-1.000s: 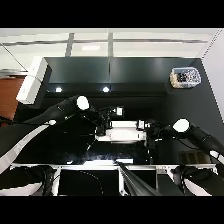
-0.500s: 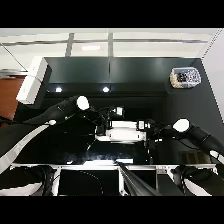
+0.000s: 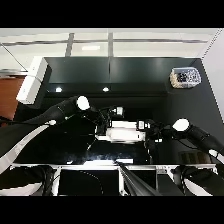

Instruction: Fold the box and place the chain.

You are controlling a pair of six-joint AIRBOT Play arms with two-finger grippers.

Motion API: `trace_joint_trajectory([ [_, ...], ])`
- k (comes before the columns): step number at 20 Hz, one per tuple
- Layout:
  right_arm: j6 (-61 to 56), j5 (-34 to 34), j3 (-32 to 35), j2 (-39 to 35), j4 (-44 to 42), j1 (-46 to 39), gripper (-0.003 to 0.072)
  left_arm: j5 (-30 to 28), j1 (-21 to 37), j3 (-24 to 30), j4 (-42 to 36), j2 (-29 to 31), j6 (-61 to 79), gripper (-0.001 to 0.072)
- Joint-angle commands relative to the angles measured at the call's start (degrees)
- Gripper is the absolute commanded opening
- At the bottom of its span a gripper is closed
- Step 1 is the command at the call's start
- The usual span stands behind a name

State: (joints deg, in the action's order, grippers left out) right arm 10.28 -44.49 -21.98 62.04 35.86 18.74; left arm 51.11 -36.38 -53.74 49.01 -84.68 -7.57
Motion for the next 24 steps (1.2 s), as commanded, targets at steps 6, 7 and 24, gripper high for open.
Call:
trace_joint_trajectory([
  [6, -0.13, -0.17, 0.04, 0.26, 0.61, -0.02, 0.0508, 1.36, 0.04, 0.02, 0.02, 0.0, -0.81, 0.0028],
  [7, -0.13, -0.35, 0.02, 0.26, 0.61, -0.02, 0.0403, 1.92, 0.04, 0.02, 0.02, 0.0, -0.81, 0.0033],
  [24, 0.96, -0.5, 0.0, 0.24, 1.22, -0.02, 0.0403, 9.07, 0.42, -0.02, 20.37, 16.68, -35.8, 0.0689],
])
